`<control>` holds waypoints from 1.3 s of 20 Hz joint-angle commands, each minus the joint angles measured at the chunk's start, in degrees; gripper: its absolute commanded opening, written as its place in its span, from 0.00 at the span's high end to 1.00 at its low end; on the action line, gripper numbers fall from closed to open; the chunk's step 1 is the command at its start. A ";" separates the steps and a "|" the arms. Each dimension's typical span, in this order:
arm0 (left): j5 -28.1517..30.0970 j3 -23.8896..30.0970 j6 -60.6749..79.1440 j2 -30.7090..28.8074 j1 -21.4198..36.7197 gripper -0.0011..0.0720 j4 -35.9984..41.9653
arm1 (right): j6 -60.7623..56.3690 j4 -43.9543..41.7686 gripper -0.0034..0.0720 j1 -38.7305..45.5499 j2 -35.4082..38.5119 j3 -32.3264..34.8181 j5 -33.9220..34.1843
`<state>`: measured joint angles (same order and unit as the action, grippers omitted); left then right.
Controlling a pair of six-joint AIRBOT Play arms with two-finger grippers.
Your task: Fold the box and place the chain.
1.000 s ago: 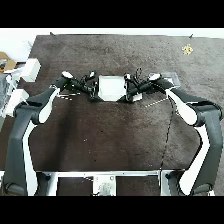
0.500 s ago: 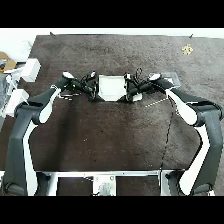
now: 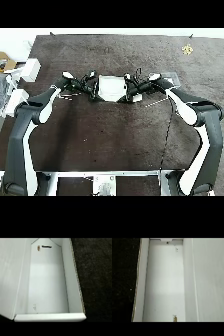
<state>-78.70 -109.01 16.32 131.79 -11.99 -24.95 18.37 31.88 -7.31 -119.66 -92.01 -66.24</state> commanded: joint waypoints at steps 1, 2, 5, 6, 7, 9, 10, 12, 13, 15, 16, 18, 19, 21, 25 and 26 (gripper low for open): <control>-0.85 0.02 0.22 0.00 -0.04 0.43 -0.04 | 0.07 0.00 0.36 0.00 0.00 0.00 0.22; -0.83 0.02 0.22 0.00 -0.04 0.43 -0.04 | 0.07 0.00 0.36 0.00 0.00 0.00 0.22; -0.83 0.02 0.22 0.00 -0.04 0.43 -0.02 | 0.07 0.00 0.36 0.00 0.00 0.00 0.24; -0.83 0.02 0.22 0.00 -0.04 0.43 -0.02 | 0.07 0.00 0.36 0.00 0.00 0.00 0.22; -0.83 0.02 0.22 0.00 -0.04 0.43 -0.02 | 0.07 0.00 0.36 0.00 0.00 0.00 0.22; -0.83 0.02 0.22 0.00 -0.04 0.43 -0.02 | 0.07 0.00 0.36 0.00 0.00 0.00 0.22; -0.87 0.02 0.22 0.00 -0.04 0.43 0.00 | 0.07 0.00 0.36 0.00 0.00 0.00 0.22; -0.92 0.02 0.22 0.00 -0.04 0.43 0.04 | 0.07 0.00 0.36 0.00 0.00 0.00 0.22; -1.27 0.02 0.20 0.00 -0.04 0.43 0.02 | 0.07 0.00 0.36 0.00 0.00 0.00 0.24; -2.05 0.02 0.22 0.00 -0.04 0.43 0.02 | 0.07 0.00 0.36 0.00 0.00 0.00 0.22; -2.05 0.02 0.22 0.00 -0.04 0.43 -0.07 | 0.07 0.00 0.36 0.00 0.00 0.00 0.22; -2.08 0.02 0.24 0.00 -0.04 0.43 -0.61 | 0.07 0.00 0.36 0.00 0.00 0.00 0.22; -2.08 0.02 0.24 0.00 -0.04 0.43 -0.98 | 0.07 0.00 0.36 0.00 0.00 0.00 0.22; -2.03 0.02 0.26 0.02 -0.04 0.43 -1.81 | 0.07 0.00 0.36 0.00 0.00 0.00 0.22; -1.68 0.02 0.28 0.11 -0.57 0.43 -2.32 | 0.07 -0.07 0.36 0.00 0.00 0.00 0.22; -1.51 0.02 0.26 0.13 -0.85 0.43 -2.49 | 0.07 -0.04 0.36 0.00 0.00 0.00 0.20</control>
<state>-80.01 -109.01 16.60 131.81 -12.36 -26.30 18.46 31.92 -7.35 -119.66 -91.98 -66.17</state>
